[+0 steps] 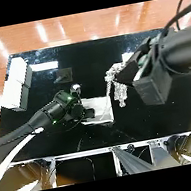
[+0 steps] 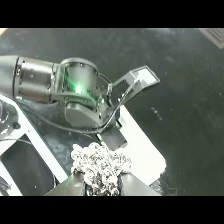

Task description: Fold the box and place the chain.

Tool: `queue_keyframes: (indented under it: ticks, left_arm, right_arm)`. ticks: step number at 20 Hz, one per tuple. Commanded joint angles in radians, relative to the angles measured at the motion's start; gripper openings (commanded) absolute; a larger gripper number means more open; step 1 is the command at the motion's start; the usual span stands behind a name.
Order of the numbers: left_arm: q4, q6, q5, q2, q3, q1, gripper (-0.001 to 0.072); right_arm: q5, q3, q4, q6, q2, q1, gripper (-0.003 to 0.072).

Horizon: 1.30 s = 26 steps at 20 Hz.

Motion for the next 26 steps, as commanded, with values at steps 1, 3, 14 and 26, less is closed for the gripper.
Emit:
queue_keyframes:
  ticks: [1,3,14,26]
  left_arm:
    - [-0.001,0.0,-0.003,0.0,0.001,0.0,0.002]
    - [-0.001,0.0,-0.003,0.0,0.001,0.0,0.002]
    - [0.003,0.0,-0.004,0.0,0.001,0.0,0.002]
    - [0.003,0.0,-0.004,0.0,0.001,0.0,0.002]
  right_arm:
    - [-0.091,-0.014,0.006,-0.031,-0.02,0.0,0.0029]
    - [-0.143,-0.014,0.005,-0.045,-0.029,0.0,0.003]
    - [-0.077,-0.261,0.041,0.024,-0.031,0.001,0.003]
    - [-0.486,-0.556,0.175,-0.023,-0.041,0.0,0.003]
